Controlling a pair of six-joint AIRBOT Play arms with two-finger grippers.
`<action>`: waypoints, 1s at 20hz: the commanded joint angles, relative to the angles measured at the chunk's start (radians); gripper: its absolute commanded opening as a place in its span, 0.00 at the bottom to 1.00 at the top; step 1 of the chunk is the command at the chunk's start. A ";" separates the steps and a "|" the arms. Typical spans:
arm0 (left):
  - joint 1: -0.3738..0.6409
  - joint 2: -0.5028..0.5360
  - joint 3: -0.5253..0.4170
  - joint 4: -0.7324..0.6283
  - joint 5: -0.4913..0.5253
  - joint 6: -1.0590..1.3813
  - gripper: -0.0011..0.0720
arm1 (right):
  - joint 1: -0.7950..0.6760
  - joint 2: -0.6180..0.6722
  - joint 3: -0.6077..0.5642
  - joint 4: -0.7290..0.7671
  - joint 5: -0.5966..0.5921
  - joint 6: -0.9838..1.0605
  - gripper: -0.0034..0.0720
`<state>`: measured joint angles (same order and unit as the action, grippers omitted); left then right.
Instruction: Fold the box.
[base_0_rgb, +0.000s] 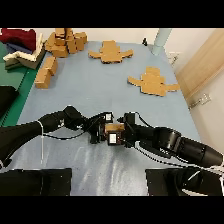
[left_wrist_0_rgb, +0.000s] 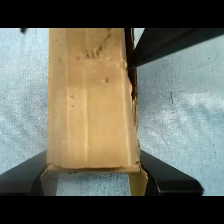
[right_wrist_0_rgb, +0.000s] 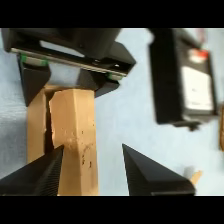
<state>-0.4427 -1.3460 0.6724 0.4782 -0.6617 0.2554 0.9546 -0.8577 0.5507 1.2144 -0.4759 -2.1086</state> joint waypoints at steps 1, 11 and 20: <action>0.000 0.000 0.000 0.000 -0.002 -0.002 0.55 | 0.001 0.022 0.001 -0.003 -0.003 0.007 0.76; 0.000 0.000 0.000 0.000 -0.002 -0.002 0.55 | -0.002 -0.053 0.001 0.059 0.000 0.024 0.49; 0.000 0.000 0.000 0.000 -0.002 -0.002 0.55 | -0.001 -0.053 0.001 0.156 -0.006 0.019 0.33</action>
<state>-0.4427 -1.3460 0.6724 0.4778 -0.6640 0.2539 0.9527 -0.9100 0.5507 1.3262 -0.4786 -2.0865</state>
